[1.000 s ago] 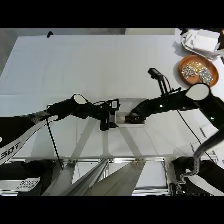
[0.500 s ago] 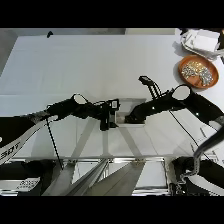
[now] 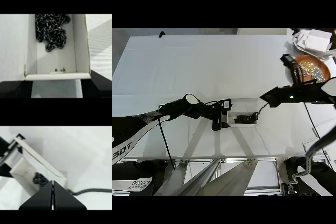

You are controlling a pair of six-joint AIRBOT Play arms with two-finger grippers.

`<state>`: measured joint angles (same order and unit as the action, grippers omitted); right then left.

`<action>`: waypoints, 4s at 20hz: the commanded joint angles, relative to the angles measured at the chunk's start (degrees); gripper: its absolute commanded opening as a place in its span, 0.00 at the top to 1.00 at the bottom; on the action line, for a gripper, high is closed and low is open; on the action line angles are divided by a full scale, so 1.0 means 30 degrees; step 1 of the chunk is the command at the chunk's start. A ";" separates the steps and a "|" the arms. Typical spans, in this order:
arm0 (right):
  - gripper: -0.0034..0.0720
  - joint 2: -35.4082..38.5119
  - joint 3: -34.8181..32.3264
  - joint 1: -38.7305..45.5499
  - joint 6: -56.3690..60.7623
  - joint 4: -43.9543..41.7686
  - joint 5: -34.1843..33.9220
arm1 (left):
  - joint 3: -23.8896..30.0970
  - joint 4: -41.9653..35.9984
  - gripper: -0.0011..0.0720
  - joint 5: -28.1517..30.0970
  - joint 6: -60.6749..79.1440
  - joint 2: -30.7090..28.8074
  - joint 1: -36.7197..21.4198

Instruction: Fold the box and place the chain.

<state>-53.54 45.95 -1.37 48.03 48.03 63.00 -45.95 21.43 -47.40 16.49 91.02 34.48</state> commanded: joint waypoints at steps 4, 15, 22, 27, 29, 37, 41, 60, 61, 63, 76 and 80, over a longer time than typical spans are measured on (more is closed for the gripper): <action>0.94 -0.1596 -0.0015 0.1574 -0.5807 0.3388 0.1333 | 0.0007 0.0000 0.70 0.0015 0.0007 -0.0015 0.0007; 0.42 -0.3789 -0.3847 -0.1231 -1.5701 0.4000 -0.2783 | 0.0007 0.0000 0.70 0.0007 0.0007 -0.0015 0.0007; 0.42 -0.3789 -0.4867 -0.1231 -1.9154 0.0066 -0.4284 | 0.0007 0.0000 0.70 0.0007 0.0007 -0.0015 0.0007; 0.53 -0.3789 -0.4903 -0.1231 -1.9628 -0.0605 -0.3942 | 0.0007 0.0000 0.70 0.0007 0.0007 -0.0015 0.0007; 0.54 -0.3789 -0.4991 -0.1231 -1.9628 -0.0692 -0.3738 | 0.0007 0.0000 0.70 0.0007 0.0007 -0.0015 0.0007; 0.56 -0.3789 -0.5166 -0.1231 -1.9700 -0.1173 -0.3730 | 0.0007 0.0000 0.70 0.0007 0.0007 -0.0015 0.0007; 0.78 -0.3789 -0.5442 -0.1224 -2.0225 -0.1151 -0.3818 | 0.0007 0.0000 0.70 0.0007 0.0007 -0.0015 0.0007; 0.94 0.4408 -0.5442 -0.1209 -1.9613 -0.4350 -0.1843 | 0.0007 0.0000 0.70 0.0007 0.0007 -0.0015 0.0007; 0.94 0.4852 -0.5442 -0.1209 -1.9613 -0.5304 -0.1311 | 0.0007 0.0000 0.70 0.0007 0.0007 -0.0015 0.0007; 0.94 0.5173 -0.5442 -0.1209 -1.9613 -0.6535 -0.0401 | 0.0007 0.0000 0.70 0.0007 0.0007 -0.0015 0.0007; 0.87 -0.0962 -0.5442 -0.4597 -1.3529 -0.6951 -0.4415 | 0.0007 0.0000 0.70 0.0007 0.0007 -0.0015 0.0007; 0.70 -0.2004 -0.5442 -0.4597 -1.2247 -0.6943 -0.4976 | 0.0007 0.0000 0.70 0.0007 0.0007 -0.0015 0.0007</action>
<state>-56.93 29.63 -14.81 6.52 27.18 50.57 -45.95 21.41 -47.40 16.49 91.02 34.48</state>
